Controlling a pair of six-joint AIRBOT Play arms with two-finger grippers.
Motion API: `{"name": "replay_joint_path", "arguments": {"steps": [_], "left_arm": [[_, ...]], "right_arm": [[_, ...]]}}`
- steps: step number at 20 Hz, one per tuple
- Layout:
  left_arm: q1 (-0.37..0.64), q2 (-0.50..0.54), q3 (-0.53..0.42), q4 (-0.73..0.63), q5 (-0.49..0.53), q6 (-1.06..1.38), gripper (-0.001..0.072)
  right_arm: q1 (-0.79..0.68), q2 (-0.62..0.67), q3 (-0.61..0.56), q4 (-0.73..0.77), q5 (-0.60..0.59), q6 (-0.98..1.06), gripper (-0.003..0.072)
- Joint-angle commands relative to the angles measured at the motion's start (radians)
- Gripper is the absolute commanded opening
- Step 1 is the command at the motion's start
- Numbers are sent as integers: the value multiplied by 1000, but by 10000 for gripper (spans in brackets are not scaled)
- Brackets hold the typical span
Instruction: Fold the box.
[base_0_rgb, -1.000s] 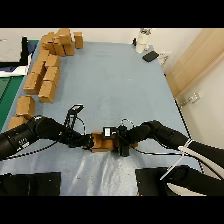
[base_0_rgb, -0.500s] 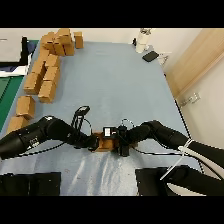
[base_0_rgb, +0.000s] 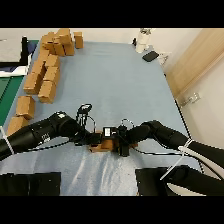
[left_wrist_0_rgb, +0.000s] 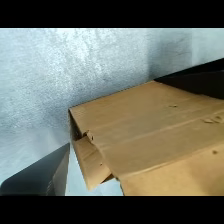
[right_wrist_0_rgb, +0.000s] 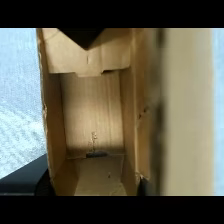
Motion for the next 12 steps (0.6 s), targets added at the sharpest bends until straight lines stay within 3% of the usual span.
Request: {"name": "replay_joint_path", "arguments": {"steps": [1,5,7,10,11,12], "left_arm": [[-49,-28,26,98,-28,-137,480],[-113,-98,87,147,-68,-214,478],[-138,-133,129,213,-127,-269,403],[-159,-174,171,254,-173,-343,398],[-164,-187,178,259,-176,-352,160],[-168,-192,180,259,-167,-352,15]], "right_arm": [[0,-1,0,0,0,0,522],[0,-1,0,0,0,0,521],[0,0,0,0,0,0,522],[0,-1,0,0,0,0,522],[0,-1,0,1,0,0,521],[0,-1,0,0,0,0,522]]}}
